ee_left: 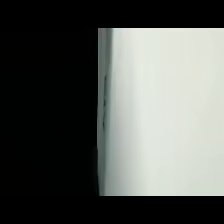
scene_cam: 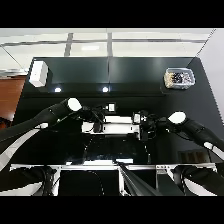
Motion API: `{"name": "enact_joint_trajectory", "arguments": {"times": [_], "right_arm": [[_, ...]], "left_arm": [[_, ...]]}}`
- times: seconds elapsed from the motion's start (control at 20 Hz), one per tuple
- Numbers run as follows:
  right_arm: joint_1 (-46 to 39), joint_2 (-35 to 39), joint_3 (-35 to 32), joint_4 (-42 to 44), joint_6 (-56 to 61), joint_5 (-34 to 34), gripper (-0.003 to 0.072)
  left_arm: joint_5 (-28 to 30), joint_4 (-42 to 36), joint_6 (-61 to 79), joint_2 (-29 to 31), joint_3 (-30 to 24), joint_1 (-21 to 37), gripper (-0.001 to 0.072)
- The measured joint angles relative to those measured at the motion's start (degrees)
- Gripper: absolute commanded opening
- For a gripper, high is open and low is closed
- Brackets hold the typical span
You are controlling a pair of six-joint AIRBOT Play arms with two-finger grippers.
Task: Fold the box and place the chain.
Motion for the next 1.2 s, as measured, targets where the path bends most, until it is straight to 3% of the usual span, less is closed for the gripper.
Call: {"name": "enact_joint_trajectory", "arguments": {"times": [1.2], "right_arm": [[0.72, -3.74, 0.7, -6.97, 7.61, -1.73, 0.07]], "left_arm": [[0.28, -0.04, -0.22, 0.0, 0.0, -0.02, 0.0028]]}}
